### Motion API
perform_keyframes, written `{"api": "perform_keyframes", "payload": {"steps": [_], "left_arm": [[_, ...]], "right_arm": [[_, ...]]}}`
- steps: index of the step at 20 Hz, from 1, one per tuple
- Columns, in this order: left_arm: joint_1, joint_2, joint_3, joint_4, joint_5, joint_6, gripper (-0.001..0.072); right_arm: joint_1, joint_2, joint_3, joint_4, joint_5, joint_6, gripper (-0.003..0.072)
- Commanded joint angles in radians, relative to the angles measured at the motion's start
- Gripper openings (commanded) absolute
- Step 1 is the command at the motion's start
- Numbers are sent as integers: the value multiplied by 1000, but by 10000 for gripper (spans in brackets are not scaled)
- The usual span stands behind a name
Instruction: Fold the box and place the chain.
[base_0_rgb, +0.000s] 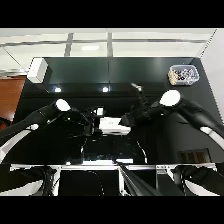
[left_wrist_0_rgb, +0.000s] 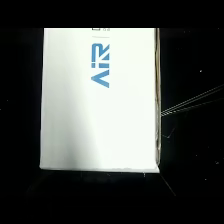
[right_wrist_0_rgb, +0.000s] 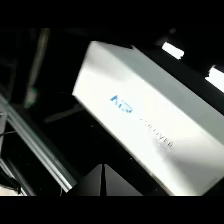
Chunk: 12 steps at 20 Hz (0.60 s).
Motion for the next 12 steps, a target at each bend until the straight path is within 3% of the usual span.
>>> {"api": "perform_keyframes", "payload": {"steps": [1,5,6,9,10,11,12], "left_arm": [[0,0,0,1,2,2,294],[0,0,0,1,2,2,294],[0,0,0,1,2,2,294],[0,0,1,1,17,1,298],[0,1,2,2,17,1,410],[0,4,8,6,13,-11,649],[0,12,22,24,12,-60,718]], "right_arm": [[-87,166,34,-228,109,98,12],[-122,329,27,-814,179,460,12],[-122,338,16,-903,193,533,13],[-122,338,-56,-904,139,562,13],[-122,338,-82,-872,110,562,13],[-122,338,-98,-848,90,562,13],[-122,338,-105,-838,80,562,13]]}}
